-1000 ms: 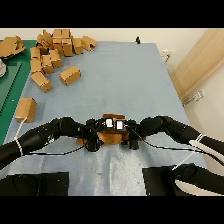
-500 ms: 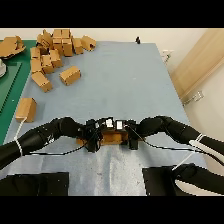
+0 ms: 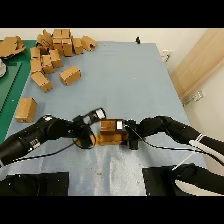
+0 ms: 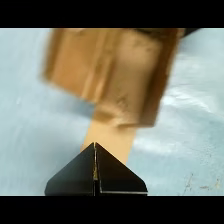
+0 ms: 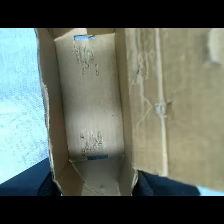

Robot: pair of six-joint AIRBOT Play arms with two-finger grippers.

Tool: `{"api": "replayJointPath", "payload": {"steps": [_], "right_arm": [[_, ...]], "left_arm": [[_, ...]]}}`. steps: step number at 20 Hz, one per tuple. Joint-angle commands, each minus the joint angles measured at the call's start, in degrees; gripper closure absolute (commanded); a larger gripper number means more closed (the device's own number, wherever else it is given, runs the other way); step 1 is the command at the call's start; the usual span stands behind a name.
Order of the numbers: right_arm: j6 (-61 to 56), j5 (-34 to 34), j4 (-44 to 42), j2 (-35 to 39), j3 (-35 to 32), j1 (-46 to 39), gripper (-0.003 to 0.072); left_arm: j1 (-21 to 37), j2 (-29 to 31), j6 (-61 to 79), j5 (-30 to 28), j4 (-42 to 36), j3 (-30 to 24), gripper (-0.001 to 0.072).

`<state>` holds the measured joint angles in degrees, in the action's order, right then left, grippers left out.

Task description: Fold the box.

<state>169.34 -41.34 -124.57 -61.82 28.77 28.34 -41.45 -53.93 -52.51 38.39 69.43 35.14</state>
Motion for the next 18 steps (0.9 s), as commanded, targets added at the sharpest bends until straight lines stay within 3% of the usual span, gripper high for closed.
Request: {"api": "replayJointPath", "payload": {"steps": [1,3,7,12,18], "right_arm": [[0.0,0.0,0.0,0.0,0.0,0.0,0.0178],[0.0,0.0,0.0,0.0,0.0,0.0,0.0178],[0.0,0.0,0.0,0.0,0.0,0.0,0.0178],[0.0,0.0,0.0,0.0,0.0,0.0,0.0178],[0.0,0.0,-0.2,0.0,0.0,0.0,0.0178]], "left_arm": [[6.8,2.7,-39.5,3.7,11.1,-1.8,0.07],[13.3,2.7,-51.1,6.2,10.5,-4.2,0.07],[21.2,2.7,-48.9,6.6,-0.8,-9.0,0.0701],[20.8,2.7,-36.1,4.8,-19.7,-11.8,0.0701],[16.1,2.0,-33.9,2.9,-26.0,-13.3,0.0701]]}}
